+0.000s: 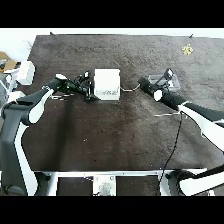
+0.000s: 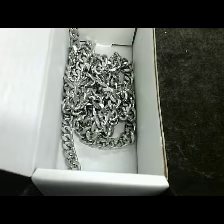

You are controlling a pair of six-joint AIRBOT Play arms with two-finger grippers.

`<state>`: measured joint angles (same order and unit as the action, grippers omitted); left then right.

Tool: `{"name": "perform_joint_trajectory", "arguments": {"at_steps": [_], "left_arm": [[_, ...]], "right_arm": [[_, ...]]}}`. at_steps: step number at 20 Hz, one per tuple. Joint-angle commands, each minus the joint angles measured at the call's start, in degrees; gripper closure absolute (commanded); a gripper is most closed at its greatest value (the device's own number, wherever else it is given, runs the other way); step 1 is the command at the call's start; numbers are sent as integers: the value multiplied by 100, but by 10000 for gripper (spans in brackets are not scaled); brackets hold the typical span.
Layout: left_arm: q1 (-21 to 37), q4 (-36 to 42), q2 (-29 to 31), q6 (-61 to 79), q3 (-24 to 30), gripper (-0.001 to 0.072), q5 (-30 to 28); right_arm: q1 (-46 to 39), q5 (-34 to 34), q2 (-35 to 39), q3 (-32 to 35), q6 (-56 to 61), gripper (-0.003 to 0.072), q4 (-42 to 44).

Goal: Fold the box and place the chain.

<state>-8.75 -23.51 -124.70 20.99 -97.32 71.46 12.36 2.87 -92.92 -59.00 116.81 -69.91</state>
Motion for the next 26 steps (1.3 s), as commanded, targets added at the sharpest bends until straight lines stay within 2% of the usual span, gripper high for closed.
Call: {"name": "perform_joint_trajectory", "arguments": {"at_steps": [1,5,8,11,17,24,26], "left_arm": [[0,-2,0,2,0,315,0],[-2,-2,0,2,0,315,0],[0,-2,0,2,0,314,0],[-2,-2,0,2,0,314,2],[0,-2,0,2,0,314,2],[-2,-2,0,2,0,314,2],[0,-2,0,2,0,315,2]], "right_arm": [[378,-4,879,-81,-42,684,-765],[890,-136,1873,-81,-42,683,-1266],[1353,243,2114,-87,-44,683,-1285],[1753,623,2103,-273,-74,684,-1309],[1991,702,1812,-728,-170,684,-1346],[2048,474,1021,-723,-170,684,-1349],[2072,114,890,-717,-221,682,-1495]]}}
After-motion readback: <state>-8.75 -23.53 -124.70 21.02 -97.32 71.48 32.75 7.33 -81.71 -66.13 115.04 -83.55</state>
